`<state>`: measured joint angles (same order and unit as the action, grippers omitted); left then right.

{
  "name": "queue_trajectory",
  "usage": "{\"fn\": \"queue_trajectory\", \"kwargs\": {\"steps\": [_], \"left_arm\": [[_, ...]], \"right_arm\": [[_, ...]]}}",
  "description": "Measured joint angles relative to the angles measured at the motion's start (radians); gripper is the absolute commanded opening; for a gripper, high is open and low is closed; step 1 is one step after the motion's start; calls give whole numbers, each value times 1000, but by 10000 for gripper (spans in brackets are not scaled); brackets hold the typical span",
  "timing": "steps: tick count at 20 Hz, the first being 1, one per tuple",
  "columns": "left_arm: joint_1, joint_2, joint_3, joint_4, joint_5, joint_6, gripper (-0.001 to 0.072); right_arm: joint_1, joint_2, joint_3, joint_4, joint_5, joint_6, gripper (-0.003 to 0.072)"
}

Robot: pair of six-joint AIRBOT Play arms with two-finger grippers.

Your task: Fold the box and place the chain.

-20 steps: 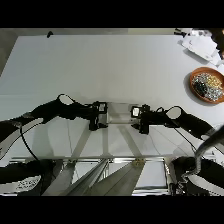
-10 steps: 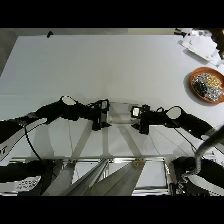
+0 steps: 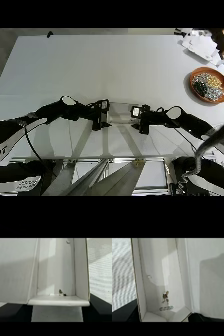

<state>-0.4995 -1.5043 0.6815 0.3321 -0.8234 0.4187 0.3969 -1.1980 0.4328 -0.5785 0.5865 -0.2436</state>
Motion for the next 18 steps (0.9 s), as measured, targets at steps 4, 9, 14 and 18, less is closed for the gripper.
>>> {"fn": "queue_trajectory", "kwargs": {"steps": [4, 9, 14, 18], "left_arm": [[0, 0, 0, 3, 0, 0, 325], [0, 0, 0, 4, 0, 0, 325], [0, 0, 0, 5, -2, 0, 325], [0, 0, 0, 5, -4, 0, 325]], "right_arm": [[0, 0, 0, 0, 0, 0, 252], [0, 0, 0, 0, 0, -1, 252], [0, 1, 0, 7, 8, -1, 252], [0, 4, 0, 0, 18, 0, 386]]}}
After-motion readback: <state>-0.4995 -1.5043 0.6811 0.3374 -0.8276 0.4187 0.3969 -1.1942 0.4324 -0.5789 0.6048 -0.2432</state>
